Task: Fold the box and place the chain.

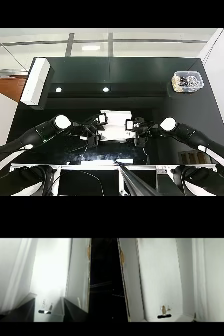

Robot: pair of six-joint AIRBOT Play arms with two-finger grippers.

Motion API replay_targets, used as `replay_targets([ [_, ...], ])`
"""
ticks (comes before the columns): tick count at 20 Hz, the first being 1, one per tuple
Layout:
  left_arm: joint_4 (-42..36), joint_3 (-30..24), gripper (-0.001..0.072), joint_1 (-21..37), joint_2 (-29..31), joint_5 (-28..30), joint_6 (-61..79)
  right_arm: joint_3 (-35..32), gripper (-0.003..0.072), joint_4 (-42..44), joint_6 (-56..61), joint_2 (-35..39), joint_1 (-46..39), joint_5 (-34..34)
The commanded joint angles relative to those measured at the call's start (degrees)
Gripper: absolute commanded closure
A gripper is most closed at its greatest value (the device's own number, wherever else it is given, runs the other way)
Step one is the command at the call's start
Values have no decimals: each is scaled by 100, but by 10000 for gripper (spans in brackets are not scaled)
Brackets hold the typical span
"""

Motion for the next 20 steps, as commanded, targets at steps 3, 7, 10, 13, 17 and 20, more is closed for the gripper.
replay_targets([
  [3,85,33,529,-4,4,-131,7,-2,249,-7,-2,-4,2,-13],
  [7,1082,337,679,299,345,-782,-870,-2,249,-7,-2,-4,2,-13],
  [10,1419,352,679,1003,1058,-1298,-1285,-2,249,-7,44,-4,2,-13],
  [13,1419,352,678,2105,1558,-1755,-2343,-2,249,-7,59,-4,2,-13],
  [17,1217,352,677,3425,1517,-2444,-4789,-2,249,-4,111,-4,2,-9],
  [20,1467,44,678,3899,1346,-2109,-6111,-2,249,-7,127,-4,2,7],
])
